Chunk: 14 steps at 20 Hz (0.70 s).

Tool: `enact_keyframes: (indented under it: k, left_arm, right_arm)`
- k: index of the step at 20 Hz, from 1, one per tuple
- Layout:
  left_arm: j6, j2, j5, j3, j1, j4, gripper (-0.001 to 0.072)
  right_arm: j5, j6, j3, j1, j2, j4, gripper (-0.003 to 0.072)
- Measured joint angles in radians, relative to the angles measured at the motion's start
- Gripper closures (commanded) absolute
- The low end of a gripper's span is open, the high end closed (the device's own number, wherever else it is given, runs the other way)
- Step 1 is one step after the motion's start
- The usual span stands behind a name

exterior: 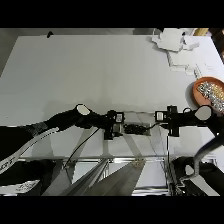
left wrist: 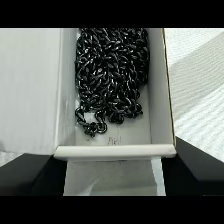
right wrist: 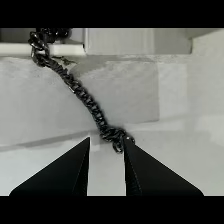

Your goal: Fold the box and place the chain.

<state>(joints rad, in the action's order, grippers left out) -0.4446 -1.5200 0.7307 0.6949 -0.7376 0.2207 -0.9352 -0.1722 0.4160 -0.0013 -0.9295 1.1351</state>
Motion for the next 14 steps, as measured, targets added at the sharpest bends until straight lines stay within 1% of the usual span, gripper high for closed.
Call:
enact_keyframes:
  k: [3,4,9,10,11,14]
  left_arm:
    - [0.0,0.0,0.0,0.0,0.0,0.0,0.0491]
    - [0.0,0.0,0.0,0.0,0.0,0.0,0.0491]
    - [0.0,0.0,0.0,0.0,0.0,0.0,0.0491]
    - [0.0,0.0,0.0,0.0,0.0,0.0,0.0491]
    - [0.0,0.0,0.0,0.0,0.0,0.0,0.0491]
    - [0.0,0.0,0.0,0.0,0.0,0.0,0.0491]
  right_arm:
    - [0.016,-0.011,0.0,0.0,-0.032,-0.006,0.0451]
    - [0.024,-0.013,0.0,0.0,-0.041,-0.005,0.0468]
    - [0.05,-0.019,0.0,0.0,-0.064,-0.006,0.047]
    - [0.055,-0.019,0.0,0.0,-0.066,-0.006,0.0512]
    - [0.061,-0.019,0.0,0.0,-0.067,-0.003,0.0528]
    - [0.079,-0.02,0.0,0.0,-0.069,0.017,0.0528]
